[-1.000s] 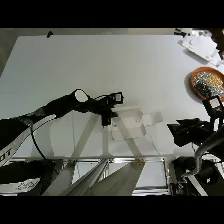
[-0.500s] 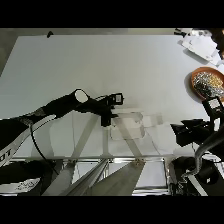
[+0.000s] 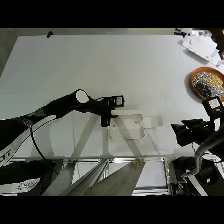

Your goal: Fold the box and place the chain.

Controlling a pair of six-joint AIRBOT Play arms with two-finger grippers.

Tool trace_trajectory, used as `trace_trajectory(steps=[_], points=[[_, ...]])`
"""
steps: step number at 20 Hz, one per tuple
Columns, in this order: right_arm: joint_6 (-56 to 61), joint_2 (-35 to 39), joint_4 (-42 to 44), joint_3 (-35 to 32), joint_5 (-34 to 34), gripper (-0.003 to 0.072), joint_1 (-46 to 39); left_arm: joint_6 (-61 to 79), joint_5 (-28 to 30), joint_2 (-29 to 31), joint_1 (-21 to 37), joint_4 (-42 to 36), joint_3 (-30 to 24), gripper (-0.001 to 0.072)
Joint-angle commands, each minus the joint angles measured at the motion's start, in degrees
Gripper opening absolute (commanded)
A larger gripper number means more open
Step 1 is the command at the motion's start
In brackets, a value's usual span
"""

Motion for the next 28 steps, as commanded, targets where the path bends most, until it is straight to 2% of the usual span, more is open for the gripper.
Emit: trace_trajectory(steps=[1, 16, 25, 28], points=[[0.0, 0.0, 0.0, 0.0, 0.0, 0.0456, 0.0, 0.1, 0.0, 0.0, 0.0, 0.5, 0.0, 0.0005], [0.0, 0.0, 0.1, 0.0, 0.3, 0.0456, 0.0, -0.2, -2.6, 0.0, 0.0, 0.3, 0.0, 0.0012], [-0.5, 0.0, 0.0, 0.0, 0.2, 0.0456, 0.0, -0.2, -2.1, 0.0, 0.0, 0.3, 0.0, 0.0004], [-0.5, 0.0, 0.0, 0.0, 0.2, 0.0456, 0.0, -1.7, 0.2, 0.0, 0.0, 0.3, 0.0, 0.0003]])
